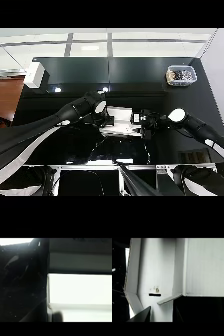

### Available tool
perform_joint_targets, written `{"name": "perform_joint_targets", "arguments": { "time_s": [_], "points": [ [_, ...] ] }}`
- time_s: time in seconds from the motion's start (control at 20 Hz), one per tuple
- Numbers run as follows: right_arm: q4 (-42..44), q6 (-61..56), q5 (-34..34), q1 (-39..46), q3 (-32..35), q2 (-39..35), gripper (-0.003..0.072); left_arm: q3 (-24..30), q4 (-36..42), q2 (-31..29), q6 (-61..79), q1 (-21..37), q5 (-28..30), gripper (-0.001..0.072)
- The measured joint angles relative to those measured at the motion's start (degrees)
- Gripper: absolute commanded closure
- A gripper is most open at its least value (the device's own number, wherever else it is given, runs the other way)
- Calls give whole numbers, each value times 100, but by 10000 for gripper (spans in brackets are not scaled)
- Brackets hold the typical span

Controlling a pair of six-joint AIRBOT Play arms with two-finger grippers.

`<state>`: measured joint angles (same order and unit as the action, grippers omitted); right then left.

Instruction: Fold the box and place the chain.

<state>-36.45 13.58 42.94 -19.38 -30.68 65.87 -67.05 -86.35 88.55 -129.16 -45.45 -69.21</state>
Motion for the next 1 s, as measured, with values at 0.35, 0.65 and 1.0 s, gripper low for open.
{"name": "perform_joint_targets", "arguments": {
  "time_s": [0.35, 0.65, 1.0],
  "points": [
    [-562, -256, 269, 232, 0, -122, 61, -2, 4, 0, 2, 0, -24, 678],
    [-546, -540, 509, 133, -2, -136, 70, -2, 114, 0, 2, 0, 57, 679],
    [-238, -546, 269, -289, -2, -133, 443, -2, 153, 0, 4, 0, 4, 678]
  ]
}}
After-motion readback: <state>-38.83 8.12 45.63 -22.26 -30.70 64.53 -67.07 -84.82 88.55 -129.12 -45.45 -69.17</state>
